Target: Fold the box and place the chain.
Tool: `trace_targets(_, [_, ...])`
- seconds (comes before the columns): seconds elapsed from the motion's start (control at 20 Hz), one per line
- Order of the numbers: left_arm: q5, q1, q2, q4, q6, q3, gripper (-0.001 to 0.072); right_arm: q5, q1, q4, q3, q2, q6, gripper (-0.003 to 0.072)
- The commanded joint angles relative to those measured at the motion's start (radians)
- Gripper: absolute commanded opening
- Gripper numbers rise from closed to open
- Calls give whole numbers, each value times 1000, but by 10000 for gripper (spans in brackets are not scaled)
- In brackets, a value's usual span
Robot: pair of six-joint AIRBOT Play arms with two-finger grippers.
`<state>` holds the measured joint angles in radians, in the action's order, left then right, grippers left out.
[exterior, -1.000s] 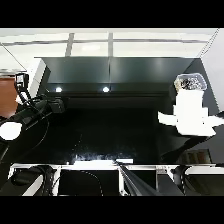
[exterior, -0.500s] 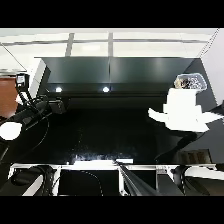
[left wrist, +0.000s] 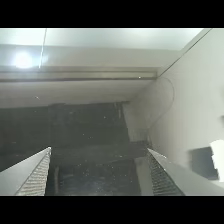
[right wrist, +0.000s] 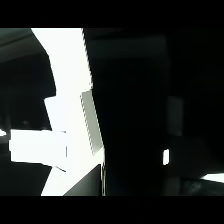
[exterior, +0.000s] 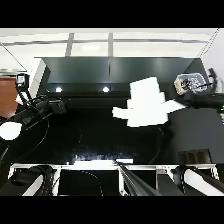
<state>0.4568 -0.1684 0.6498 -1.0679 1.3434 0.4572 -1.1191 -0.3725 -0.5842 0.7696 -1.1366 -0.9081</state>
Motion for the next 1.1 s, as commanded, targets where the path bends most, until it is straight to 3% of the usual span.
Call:
trace_targets(0.0, [19, -11, 2, 16, 0, 0, 707, 283, 238, 127, -232, 207, 84, 9])
trace_targets(0.15, [42, -71, 27, 49, -2, -13, 707, 425, 381, 127, -369, 315, 123, 9])
trace_targets(0.3, [37, -189, 114, 84, 2, -17, 706, 434, 476, 114, -399, 324, 136, 9])
trace_targets(0.45, [108, -238, 286, 317, -5, -1, 694, 435, 529, 114, -399, 324, 134, 10])
trace_targets(0.6, [134, -187, 431, 660, -311, 43, 694, 432, 546, 113, -399, 324, 104, 9])
trace_targets(0.7, [356, -113, 546, 829, -496, 91, 694, 423, 547, 112, -399, 324, 104, 10])
trace_targets(0.8, [510, -69, 669, 832, -542, 141, 694, 420, 547, 113, -399, 324, 104, 10])
trace_targets(1.05, [620, -101, 862, 837, -635, 252, 694, 406, 547, 112, -399, 324, 104, 10])
